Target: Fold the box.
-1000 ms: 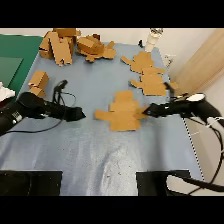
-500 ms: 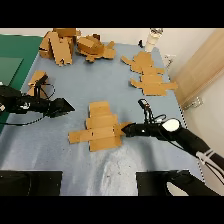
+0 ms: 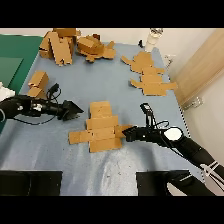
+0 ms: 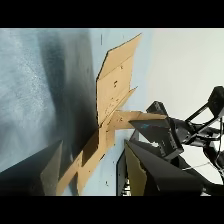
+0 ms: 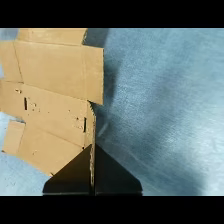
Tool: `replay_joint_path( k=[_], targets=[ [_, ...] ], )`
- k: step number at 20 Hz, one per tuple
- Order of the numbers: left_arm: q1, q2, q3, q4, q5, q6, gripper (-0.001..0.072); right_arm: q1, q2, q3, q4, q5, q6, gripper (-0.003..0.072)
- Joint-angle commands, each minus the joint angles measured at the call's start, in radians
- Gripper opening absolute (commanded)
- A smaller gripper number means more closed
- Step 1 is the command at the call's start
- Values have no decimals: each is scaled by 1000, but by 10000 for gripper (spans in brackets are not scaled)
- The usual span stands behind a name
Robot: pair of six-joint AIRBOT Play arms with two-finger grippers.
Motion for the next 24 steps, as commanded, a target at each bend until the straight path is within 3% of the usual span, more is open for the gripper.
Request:
replay_joint_path(
  k=[1, 9, 15, 16, 17, 20, 21, 22, 24],
  targets=[
    [-59, -76, 37, -62, -1, 71, 586, 3, 5, -3, 0, 5, 2, 1],
    [-200, -206, 249, -61, -21, 67, 585, 3, -7, -3, 0, 16, 2, 1],
    [-221, -272, 275, -61, -114, 84, 571, 3, -7, -3, 0, 15, 2, 1],
    [-221, -280, 274, -61, -147, 98, 400, 3, -7, -3, 0, 14, 2, 1],
    [-221, -286, 274, -64, -169, 126, 341, 3, -7, -3, 0, 12, 2, 1],
    [-221, -288, 274, -96, -168, 167, 336, 3, -7, -3, 0, 6, 5, 1],
    [-221, -288, 274, -109, -170, 179, 151, 3, -7, -3, 0, 6, 6, 1],
    [-221, -288, 274, -114, -177, 207, 16, 3, -7, -3, 0, 5, 11, 1],
    [-221, -288, 274, -114, -192, 235, 15, 3, -7, -3, 0, 5, 11, 1]
  ],
)
